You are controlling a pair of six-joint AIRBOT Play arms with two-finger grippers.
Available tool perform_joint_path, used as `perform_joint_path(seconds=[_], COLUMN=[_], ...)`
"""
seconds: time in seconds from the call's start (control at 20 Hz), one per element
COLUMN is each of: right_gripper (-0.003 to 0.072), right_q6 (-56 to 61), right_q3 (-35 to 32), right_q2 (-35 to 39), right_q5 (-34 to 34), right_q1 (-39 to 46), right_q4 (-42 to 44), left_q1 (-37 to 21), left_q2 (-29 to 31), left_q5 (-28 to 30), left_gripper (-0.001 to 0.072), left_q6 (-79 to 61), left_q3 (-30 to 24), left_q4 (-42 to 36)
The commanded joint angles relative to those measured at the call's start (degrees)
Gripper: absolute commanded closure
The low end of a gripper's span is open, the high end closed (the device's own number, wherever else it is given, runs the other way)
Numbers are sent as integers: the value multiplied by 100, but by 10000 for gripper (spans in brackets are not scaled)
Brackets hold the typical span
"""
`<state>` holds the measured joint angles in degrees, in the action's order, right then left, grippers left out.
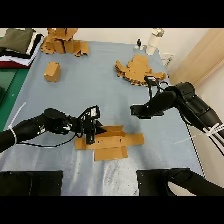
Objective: Fold the box.
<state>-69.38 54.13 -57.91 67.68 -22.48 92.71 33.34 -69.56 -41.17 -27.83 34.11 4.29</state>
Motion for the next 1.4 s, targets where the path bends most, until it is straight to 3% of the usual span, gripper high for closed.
perform_joint_path(seconds=[0.0,0.95,1.1,1.35], right_gripper=[686,685,686,685], right_q6=[2,-2,-2,-2], right_q3=[7,7,7,7], right_q2=[-24,-203,-203,-203], right_q5=[-37,-42,-44,-42], right_q1=[-4,-4,-4,-4], right_q4=[7,7,7,9], left_q1=[-11,-9,-11,-9], left_q2=[-39,-46,-44,-44], left_q5=[-208,-341,37,61], left_gripper=[698,697,697,697], left_q6=[0,212,125,-640], left_q3=[2,-2,46,173], left_q4=[129,516,280,-254])
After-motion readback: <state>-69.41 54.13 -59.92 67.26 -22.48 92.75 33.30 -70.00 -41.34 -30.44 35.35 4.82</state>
